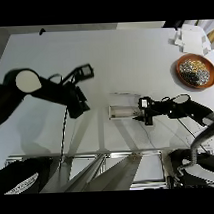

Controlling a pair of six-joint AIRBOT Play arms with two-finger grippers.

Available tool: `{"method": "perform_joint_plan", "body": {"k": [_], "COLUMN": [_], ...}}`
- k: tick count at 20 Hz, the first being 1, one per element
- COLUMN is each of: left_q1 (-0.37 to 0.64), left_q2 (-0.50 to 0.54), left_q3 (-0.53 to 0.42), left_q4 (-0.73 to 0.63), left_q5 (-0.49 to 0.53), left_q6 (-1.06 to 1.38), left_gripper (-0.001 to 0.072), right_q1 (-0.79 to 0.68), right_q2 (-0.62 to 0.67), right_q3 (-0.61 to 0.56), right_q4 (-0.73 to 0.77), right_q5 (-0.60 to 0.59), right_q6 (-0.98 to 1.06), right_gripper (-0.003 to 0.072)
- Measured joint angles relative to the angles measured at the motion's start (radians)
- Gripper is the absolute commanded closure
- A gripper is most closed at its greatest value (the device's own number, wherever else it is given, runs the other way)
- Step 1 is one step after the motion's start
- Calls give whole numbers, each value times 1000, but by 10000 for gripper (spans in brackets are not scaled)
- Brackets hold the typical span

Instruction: Fold the box and place the chain.

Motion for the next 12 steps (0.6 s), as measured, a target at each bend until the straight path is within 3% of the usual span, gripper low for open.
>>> {"method": "perform_joint_plan", "body": {"k": [2, 7, 12], "left_q1": [16, 27, 29], "left_q2": [-10, -100, -163], "left_q3": [-84, -165, -181], "left_q4": [-71, -163, -212], "left_q5": [57, 171, 208], "left_q6": [188, 452, 619], "left_gripper": [-2, 9, 9], "right_q1": [0, 0, 0], "right_q2": [0, 0, 0], "right_q3": [0, 0, 0], "right_q4": [0, 0, 0], "right_q5": [0, 0, 0], "right_q6": [0, 0, 0], "right_gripper": [274, 274, 274]}}
